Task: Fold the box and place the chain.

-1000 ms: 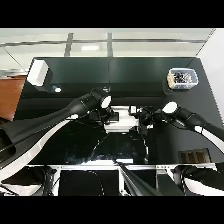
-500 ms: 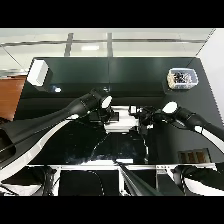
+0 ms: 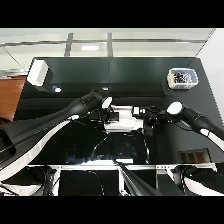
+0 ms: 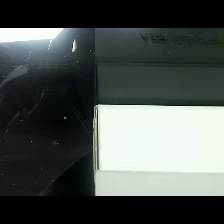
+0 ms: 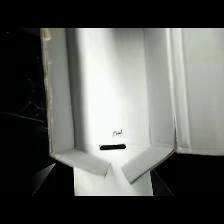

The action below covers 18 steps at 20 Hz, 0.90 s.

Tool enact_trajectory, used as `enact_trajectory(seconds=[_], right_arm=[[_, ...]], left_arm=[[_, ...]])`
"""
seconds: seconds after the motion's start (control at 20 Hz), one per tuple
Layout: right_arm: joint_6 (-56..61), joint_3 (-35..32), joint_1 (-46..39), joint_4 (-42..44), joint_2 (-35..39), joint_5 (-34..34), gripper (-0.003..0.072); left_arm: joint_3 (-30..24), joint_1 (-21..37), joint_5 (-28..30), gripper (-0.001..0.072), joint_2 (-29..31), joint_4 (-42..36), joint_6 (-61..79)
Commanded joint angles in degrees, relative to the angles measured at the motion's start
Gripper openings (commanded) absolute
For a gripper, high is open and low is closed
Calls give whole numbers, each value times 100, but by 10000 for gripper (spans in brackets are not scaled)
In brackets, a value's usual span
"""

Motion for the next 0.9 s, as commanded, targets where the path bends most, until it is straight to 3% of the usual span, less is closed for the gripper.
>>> enact_trajectory(seconds=[0.0, 0.1, 0.15, 0.2, 0.3, 0.4, 0.55, 0.75, 0.8, 0.85], right_arm=[[35, 7, -116, -284, 238, 203, 717], [-90, 7, -96, -79, 236, 85, 717], [-315, 4, -98, 131, 232, 76, 637], [-509, 4, -90, 306, 223, 61, 488], [-634, 4, -66, 584, 205, 20, 466], [-603, 2, -52, 772, 144, 59, 142], [-588, 2, 52, 992, 28, 98, 136], [-584, 2, 439, 1670, -203, -538, 139], [-487, 2, 498, 1668, -214, -752, 240], [-181, 2, 505, 1698, -212, -942, 526]], left_arm=[[4, 0, -2, 26, -2, 4, 0], [4, 0, -7, 26, -2, 4, 0], [4, 0, -4, 26, -2, 2, 0], [4, 0, -4, 26, -2, 0, 0], [4, 0, -4, 26, -4, 2, 2], [4, 7, -17, 26, -4, 4, 11], [4, 9, -24, 26, -4, 0, 127], [4, 11, -20, 26, -4, -2, 127], [4, 9, -20, 26, -4, -4, 127], [4, 11, -20, 26, -4, -4, 127]])
